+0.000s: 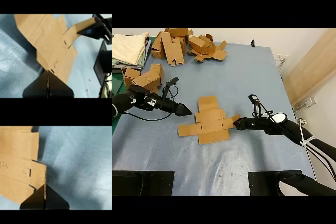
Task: Fold the box.
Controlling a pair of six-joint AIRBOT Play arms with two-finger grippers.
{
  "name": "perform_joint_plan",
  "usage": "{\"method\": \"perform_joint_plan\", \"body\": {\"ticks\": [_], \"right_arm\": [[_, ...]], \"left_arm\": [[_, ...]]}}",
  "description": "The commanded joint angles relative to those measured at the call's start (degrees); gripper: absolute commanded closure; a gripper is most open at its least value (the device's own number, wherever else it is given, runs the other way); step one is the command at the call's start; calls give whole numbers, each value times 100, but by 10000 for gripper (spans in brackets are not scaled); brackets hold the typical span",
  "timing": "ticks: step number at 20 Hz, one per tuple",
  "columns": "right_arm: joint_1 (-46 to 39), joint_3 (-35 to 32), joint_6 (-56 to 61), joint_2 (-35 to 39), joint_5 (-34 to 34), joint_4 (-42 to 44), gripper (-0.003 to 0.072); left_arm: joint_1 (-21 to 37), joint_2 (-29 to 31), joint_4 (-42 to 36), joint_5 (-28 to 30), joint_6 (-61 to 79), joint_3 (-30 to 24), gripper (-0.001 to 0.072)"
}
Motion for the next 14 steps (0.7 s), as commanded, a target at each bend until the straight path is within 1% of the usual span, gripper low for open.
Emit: {"method": "perform_joint_plan", "body": {"ticks": [1,3,4,5,6,7,8,10,11,14], "right_arm": [[251,-299,107,175,-278,-7,690],[354,-334,170,175,-293,-24,690],[402,-345,223,175,-297,-44,690],[439,-365,273,175,-313,-52,690],[474,-378,334,175,-321,-90,690],[525,-378,413,175,-323,-162,690],[546,-378,461,175,-319,-199,690],[553,-378,494,175,-319,-219,690],[553,-378,498,175,-319,-216,690],[553,-378,498,175,-315,-216,690]], "left_arm": [[59,-442,-50,-33,348,138,698],[59,-503,-46,-46,452,275,698],[59,-553,-9,-44,446,361,662],[59,-621,39,-50,306,442,430],[59,-688,98,-55,197,511,396],[59,-748,177,-55,175,566,464],[59,-785,210,-52,181,601,489],[59,-837,210,-20,179,629,482],[59,-868,210,0,179,649,466],[46,-1010,205,0,157,737,462]]}}
